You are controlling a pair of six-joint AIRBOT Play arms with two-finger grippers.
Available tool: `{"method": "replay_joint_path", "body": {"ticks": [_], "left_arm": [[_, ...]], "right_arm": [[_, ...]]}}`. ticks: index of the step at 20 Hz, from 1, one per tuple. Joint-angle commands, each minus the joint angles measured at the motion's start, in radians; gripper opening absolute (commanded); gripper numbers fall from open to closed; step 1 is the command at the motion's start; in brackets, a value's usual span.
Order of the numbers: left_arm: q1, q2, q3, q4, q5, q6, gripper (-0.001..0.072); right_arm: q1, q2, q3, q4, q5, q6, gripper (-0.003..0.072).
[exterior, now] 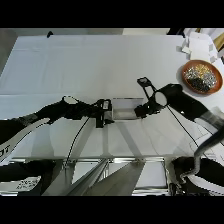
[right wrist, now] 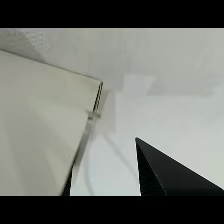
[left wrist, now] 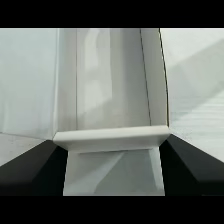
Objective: Fold the box and place the chain.
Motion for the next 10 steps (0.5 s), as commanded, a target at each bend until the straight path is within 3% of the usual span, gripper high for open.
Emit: {"method": "replay_joint_path", "body": {"ticks": [1, 6, 10], "left_arm": [[0.001, 0.000, 0.000, 0.003, 0.000, 0.002, 0.0150], [0.001, 0.000, 0.000, 0.003, 0.000, 0.002, 0.0150], [0.001, 0.000, 0.000, 0.002, 0.000, 0.002, 0.0150]], "right_arm": [[-0.095, 0.105, 0.002, 0.004, 0.066, -0.080, 0.0421], [-0.358, 0.168, 0.060, 0.056, 0.046, -0.222, 0.0403], [-0.554, 0.154, 0.119, 0.049, -0.076, -0.273, 0.0386]]}}
